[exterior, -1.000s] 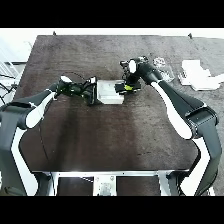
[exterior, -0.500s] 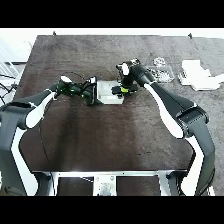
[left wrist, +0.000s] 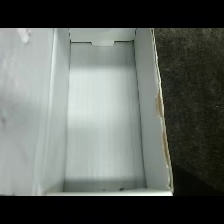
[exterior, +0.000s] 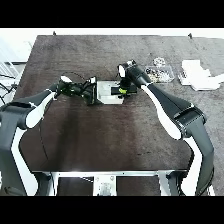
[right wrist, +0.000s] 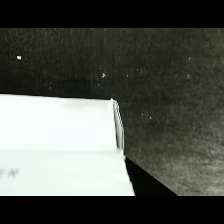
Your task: Fold the box and place the chain.
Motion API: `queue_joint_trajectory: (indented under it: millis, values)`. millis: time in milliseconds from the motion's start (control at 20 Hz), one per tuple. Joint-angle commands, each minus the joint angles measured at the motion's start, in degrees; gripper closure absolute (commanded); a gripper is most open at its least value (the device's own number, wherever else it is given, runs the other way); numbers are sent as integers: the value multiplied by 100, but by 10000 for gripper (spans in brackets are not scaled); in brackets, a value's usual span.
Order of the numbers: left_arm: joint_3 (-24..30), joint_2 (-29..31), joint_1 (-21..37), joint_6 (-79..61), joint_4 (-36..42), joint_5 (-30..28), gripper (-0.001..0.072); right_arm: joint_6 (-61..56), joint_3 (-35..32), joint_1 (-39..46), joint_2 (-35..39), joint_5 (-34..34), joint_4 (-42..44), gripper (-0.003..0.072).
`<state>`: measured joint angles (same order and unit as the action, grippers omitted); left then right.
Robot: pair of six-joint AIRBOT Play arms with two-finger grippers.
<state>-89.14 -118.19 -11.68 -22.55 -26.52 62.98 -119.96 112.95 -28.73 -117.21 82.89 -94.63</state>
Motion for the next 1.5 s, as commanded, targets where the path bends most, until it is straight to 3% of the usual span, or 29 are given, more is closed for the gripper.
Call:
queue_joint_trajectory:
  millis: [0,100,150,350,400,450,500,600,750,800,1200,1450]
  values:
    - [-2,-4,2,0,-2,-2,245,-264,7,-76,-68,-151,-39,535]
    - [-2,-4,2,0,-2,-2,245,-295,4,-109,-79,-155,-39,652]
    - [-2,-4,2,-2,-2,-2,246,-280,7,-116,-79,-166,-57,674]
    - [-2,-4,2,0,-2,-4,246,-251,7,-114,-72,-188,-85,669]
    - [-2,-4,2,-2,-2,0,246,-249,13,-114,-70,-186,-87,533]
    - [-2,-4,2,-2,-2,0,246,-236,42,-107,-70,-181,-87,465]
    - [-2,-4,2,-2,-2,-2,245,-234,76,-105,-57,-181,-101,463]
    - [-2,-4,2,0,-2,-2,245,-175,146,-107,22,-186,-101,312]
    - [-2,-4,2,-2,-2,-4,246,-79,164,-107,173,-175,-98,283]
    - [-2,-4,2,-2,-2,-4,245,20,166,-107,210,-175,-96,221]
    - [-2,-4,2,0,-2,-4,245,1440,173,28,1043,249,-299,239]
    - [-2,-4,2,0,-2,-2,245,2011,170,846,1683,-234,-697,239]
